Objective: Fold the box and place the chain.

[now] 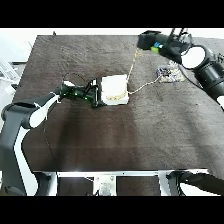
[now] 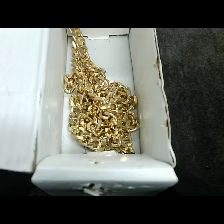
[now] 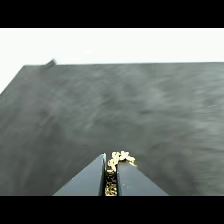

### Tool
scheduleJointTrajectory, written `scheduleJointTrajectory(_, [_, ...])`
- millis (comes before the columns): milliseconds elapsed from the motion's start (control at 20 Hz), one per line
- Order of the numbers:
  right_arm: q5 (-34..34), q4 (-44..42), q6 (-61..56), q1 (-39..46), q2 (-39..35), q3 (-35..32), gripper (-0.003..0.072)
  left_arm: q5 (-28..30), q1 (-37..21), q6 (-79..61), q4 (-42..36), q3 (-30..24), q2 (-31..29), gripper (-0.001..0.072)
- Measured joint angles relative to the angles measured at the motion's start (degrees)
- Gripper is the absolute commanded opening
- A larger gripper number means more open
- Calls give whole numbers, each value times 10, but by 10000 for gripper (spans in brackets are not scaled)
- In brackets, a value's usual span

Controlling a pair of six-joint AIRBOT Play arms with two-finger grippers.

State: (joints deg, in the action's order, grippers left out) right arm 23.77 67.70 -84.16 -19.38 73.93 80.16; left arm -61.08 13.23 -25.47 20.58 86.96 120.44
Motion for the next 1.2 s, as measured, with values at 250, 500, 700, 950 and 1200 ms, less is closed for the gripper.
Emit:
scheduleJointTrajectory(250, [0,4,5,-64,-6,-60,6,0,0,0,0,0,0,302])
scheduleJointTrajectory(500, [-63,3,5,-95,24,-149,6,0,0,0,0,0,0,302])
scheduleJointTrajectory(700, [-85,2,3,-102,77,-182,197,0,0,0,0,0,0,302])
scheduleJointTrajectory(950, [-94,2,3,-100,103,-190,489,0,0,0,0,0,0,302])
scheduleJointTrajectory(1200, [-96,6,3,-33,74,-190,490,0,0,0,0,0,0,302])
